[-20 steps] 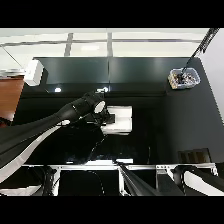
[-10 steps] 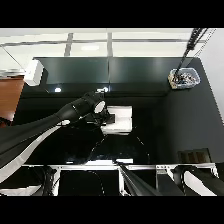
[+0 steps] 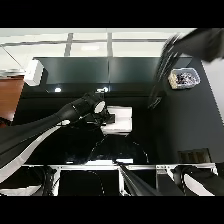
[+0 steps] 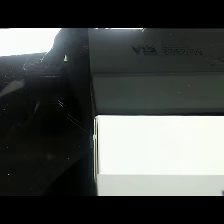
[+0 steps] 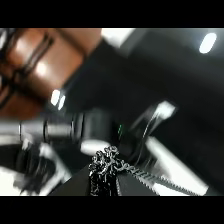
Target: Fold the box and place the chain.
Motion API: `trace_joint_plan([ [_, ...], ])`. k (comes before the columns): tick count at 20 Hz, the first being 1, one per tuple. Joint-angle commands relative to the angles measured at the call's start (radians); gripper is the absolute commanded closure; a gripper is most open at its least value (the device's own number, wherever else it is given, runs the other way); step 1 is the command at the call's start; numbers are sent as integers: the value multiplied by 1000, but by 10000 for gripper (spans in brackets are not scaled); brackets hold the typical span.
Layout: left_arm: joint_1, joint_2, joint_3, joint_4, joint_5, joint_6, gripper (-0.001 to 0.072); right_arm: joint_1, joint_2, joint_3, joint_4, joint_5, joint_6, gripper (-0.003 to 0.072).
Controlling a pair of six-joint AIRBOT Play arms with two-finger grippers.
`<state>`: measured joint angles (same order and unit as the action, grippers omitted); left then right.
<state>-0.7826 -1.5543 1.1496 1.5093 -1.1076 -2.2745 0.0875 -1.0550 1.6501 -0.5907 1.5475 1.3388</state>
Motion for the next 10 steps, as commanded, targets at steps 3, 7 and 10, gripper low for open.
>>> trace_joint_plan([
  [3,1,0,1,0,0,0,682,153,0,-268,-64,-95,-19,668],
  [7,1,0,1,0,0,0,682,174,0,-458,-39,-208,-38,669],
  [10,1,0,1,0,0,0,682,174,0,-553,-1,-256,-56,668],
])
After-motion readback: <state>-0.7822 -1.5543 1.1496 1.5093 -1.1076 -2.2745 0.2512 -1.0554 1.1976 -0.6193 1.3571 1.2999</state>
